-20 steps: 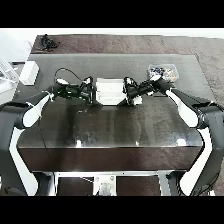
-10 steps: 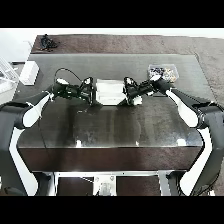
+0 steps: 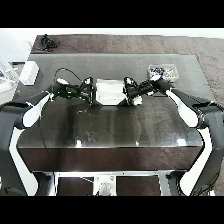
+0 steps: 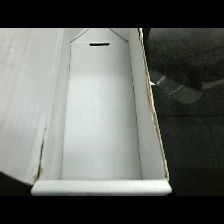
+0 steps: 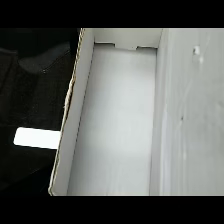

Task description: Fold the box and place the chain.

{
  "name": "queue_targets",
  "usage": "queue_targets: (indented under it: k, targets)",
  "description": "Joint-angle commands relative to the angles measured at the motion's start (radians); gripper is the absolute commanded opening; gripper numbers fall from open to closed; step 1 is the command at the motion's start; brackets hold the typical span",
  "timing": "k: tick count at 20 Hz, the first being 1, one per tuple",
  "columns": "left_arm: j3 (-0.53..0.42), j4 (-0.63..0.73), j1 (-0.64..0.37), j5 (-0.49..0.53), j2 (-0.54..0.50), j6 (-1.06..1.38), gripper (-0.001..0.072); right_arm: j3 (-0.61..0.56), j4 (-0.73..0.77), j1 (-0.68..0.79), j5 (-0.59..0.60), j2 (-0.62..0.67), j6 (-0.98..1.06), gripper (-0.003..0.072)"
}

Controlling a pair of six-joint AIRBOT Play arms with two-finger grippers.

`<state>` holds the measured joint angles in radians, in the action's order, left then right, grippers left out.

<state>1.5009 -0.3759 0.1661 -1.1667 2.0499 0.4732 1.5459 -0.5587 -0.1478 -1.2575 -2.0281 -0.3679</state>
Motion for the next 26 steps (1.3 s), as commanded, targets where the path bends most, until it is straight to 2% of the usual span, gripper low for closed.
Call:
queue_targets:
  k: [1,21,22,23,26]
  targets:
    - [0.000,0.006,-0.001,0.007,0.001,-0.001,0.0309,0.001,0.000,0.000,0.000,0.001,0.000,0.0584]
    - [0.000,0.006,-0.001,0.006,0.001,-0.001,0.0309,0.003,0.001,-0.001,0.000,0.002,0.000,0.0585]
    - [0.000,0.006,-0.001,0.006,0.000,-0.001,0.0309,0.006,0.000,0.000,-0.011,0.002,0.007,0.0617]
    - [0.000,0.007,-0.001,0.006,0.001,-0.001,0.0309,0.010,0.001,0.008,-0.032,0.003,0.016,0.0720]
    - [0.000,0.010,-0.001,0.006,0.001,-0.001,0.0308,0.011,-0.016,0.050,-0.104,0.022,0.048,0.0720]
